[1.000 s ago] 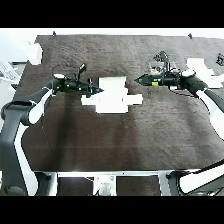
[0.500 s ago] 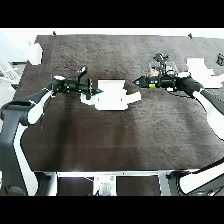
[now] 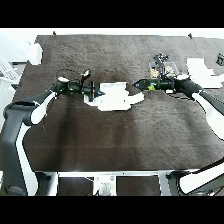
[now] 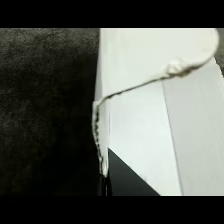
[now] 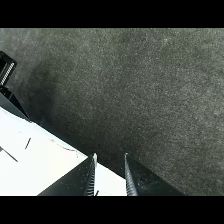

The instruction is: Fold the box and place the chain.

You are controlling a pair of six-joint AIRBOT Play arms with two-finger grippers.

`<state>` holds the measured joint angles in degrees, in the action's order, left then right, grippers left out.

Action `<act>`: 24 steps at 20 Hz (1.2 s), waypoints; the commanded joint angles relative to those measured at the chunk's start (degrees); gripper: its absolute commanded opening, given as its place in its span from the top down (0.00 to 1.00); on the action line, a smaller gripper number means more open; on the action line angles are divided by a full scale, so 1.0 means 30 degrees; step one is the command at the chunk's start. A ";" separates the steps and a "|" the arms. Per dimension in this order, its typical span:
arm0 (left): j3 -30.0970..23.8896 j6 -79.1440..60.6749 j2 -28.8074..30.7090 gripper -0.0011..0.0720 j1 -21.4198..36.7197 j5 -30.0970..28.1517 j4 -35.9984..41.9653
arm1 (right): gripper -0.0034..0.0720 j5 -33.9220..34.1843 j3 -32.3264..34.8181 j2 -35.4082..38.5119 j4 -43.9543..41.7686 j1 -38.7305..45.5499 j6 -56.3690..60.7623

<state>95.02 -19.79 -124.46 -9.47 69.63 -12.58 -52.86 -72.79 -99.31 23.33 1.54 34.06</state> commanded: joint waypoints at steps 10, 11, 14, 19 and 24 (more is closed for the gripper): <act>0.0000 -0.0066 -0.0022 0.96 -0.0029 0.0117 -0.0248 | 0.80 0.0146 0.4065 0.3628 -0.5785 -0.0015 -0.8233; 0.0000 -0.0066 -0.0029 0.96 -0.0029 0.0109 -0.0248 | 0.80 0.0153 0.5115 0.4517 -0.6120 -0.0015 -0.9726; 0.0000 -0.0066 -0.0022 0.96 -0.0029 0.0109 -0.0248 | 0.60 -0.0401 0.7766 0.6564 -0.6237 -0.0299 -1.4171; 0.0000 -0.0058 -0.0022 0.96 -0.0029 0.0124 -0.0240 | 0.13 0.0087 0.9515 0.7213 -0.1960 -0.1370 -1.8039; 0.0000 -0.0058 -0.0022 0.96 -0.0029 0.0095 -0.0248 | 0.11 0.3410 0.9581 0.7213 0.3424 -0.3300 -1.8025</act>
